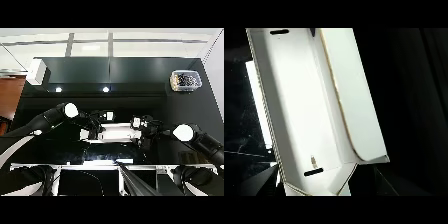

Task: Fold the box and place the chain.

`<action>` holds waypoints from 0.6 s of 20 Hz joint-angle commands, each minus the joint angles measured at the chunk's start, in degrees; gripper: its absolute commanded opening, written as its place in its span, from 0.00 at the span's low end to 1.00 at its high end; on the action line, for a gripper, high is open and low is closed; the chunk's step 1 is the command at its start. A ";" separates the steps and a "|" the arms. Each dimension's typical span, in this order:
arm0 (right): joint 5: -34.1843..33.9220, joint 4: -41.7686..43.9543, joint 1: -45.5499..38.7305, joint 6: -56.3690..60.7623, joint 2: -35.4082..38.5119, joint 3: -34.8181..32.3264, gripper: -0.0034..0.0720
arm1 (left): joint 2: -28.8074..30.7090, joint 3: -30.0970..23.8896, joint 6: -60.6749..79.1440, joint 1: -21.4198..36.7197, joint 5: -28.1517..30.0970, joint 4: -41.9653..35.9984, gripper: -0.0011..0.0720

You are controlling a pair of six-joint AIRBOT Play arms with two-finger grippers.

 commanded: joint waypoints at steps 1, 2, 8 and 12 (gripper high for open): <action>-0.35 2.23 -0.02 -2.34 -1.01 0.00 0.98 | 0.00 0.04 0.00 -0.02 0.09 0.02 0.05; -0.35 4.04 -0.02 -5.33 -1.95 0.00 0.98 | 0.00 0.04 0.00 -0.02 0.09 0.00 0.05; -0.46 13.31 -0.02 -18.18 -7.34 0.02 0.98 | 0.00 0.04 0.00 -0.02 0.09 0.00 0.05; -0.31 13.31 -0.02 -23.26 -9.88 -0.02 0.98 | 0.00 0.04 0.00 -0.02 0.09 0.02 0.05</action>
